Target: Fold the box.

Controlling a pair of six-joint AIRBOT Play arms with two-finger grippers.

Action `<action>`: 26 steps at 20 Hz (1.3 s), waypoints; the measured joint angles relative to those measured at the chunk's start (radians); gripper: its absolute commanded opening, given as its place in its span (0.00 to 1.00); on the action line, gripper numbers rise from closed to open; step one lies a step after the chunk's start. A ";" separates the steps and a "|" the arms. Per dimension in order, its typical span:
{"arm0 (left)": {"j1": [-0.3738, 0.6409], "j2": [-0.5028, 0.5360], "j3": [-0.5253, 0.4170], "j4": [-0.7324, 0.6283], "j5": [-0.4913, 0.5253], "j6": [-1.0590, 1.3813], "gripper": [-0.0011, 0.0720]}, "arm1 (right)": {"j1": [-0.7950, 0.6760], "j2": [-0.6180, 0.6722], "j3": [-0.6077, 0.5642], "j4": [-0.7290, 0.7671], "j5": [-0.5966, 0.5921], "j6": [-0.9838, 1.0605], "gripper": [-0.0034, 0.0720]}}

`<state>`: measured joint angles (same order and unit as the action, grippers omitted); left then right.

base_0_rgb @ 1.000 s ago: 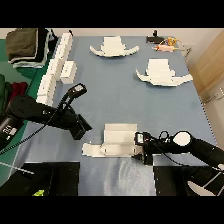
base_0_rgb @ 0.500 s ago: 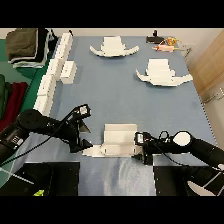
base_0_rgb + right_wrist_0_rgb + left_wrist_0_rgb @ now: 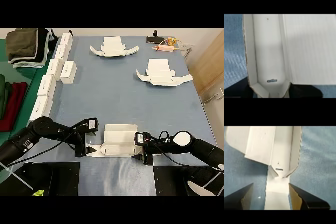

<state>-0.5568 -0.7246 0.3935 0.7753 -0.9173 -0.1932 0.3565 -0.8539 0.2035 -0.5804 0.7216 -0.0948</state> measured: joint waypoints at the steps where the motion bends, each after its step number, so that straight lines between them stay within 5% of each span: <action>1: -0.017 -0.012 -0.003 0.000 0.010 0.005 0.92 | 0.000 0.000 0.000 0.000 0.000 0.000 0.62; 4: -0.049 -0.053 -0.008 -0.009 0.032 0.014 0.91 | 0.000 0.000 0.000 0.000 0.000 0.000 0.62; 6: -0.058 -0.079 -0.010 -0.029 0.038 0.016 0.68 | 0.000 0.000 0.000 0.000 0.000 0.000 0.62; 9: -0.085 -0.111 -0.011 -0.057 0.057 0.019 0.66 | 0.000 0.000 0.000 0.000 0.000 0.000 0.62; 11: -0.107 -0.127 -0.011 -0.069 0.063 0.019 0.41 | 0.000 0.000 0.000 0.000 0.000 0.000 0.62; 14: -0.125 -0.140 -0.011 -0.076 0.087 0.021 0.33 | 0.000 0.000 0.000 0.000 0.000 0.000 0.62; 15: -0.128 -0.142 -0.011 -0.077 0.096 0.021 0.16 | 0.000 0.000 0.000 0.000 0.000 0.000 0.62; 26: -0.135 -0.148 -0.011 -0.136 0.133 0.028 0.16 | 0.000 0.000 0.000 0.000 0.000 0.000 0.62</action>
<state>-0.6918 -0.8730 0.3824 0.6395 -0.7841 -0.1650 0.3565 -0.8536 0.2035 -0.5800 0.7216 -0.0948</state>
